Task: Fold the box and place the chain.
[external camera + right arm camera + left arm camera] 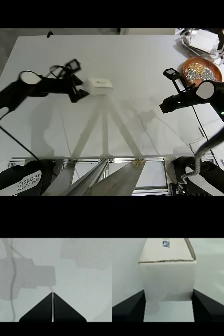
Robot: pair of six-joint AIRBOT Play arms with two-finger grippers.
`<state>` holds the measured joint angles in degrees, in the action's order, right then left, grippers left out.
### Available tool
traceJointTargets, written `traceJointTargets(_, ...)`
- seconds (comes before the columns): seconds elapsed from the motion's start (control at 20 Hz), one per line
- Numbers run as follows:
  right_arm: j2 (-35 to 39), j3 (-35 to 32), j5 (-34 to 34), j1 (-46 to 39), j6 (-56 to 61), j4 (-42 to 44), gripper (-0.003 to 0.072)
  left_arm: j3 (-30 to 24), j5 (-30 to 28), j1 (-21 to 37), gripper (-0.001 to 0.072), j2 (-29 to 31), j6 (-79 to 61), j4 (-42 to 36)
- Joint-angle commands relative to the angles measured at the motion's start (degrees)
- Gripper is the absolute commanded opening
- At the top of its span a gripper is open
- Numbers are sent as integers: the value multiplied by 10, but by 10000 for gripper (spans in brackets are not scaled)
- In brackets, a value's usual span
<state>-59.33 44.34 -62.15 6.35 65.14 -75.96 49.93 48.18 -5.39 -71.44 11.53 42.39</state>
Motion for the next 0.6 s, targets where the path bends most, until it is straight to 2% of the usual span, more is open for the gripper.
traceJointTargets(0.0, 0, 0, 0, 0, 0, 1, 14, 0, -2, 125, 4, 46, 133, 96)
traceJointTargets(0.15, 0, 0, 0, 0, 0, 1, 14, 0, 0, 216, 3, 52, 192, 155)
traceJointTargets(0.3, 0, 0, 0, 0, 0, 1, 14, -9, 0, 294, 3, 51, 209, 167)
traceJointTargets(0.4, 0, 0, 0, 0, 0, 1, 14, -24, 1, 333, 3, 51, 220, 178)
traceJointTargets(0.55, 0, 0, -2, 0, 0, 21, 14, -68, 18, 373, 3, 51, 256, 236)
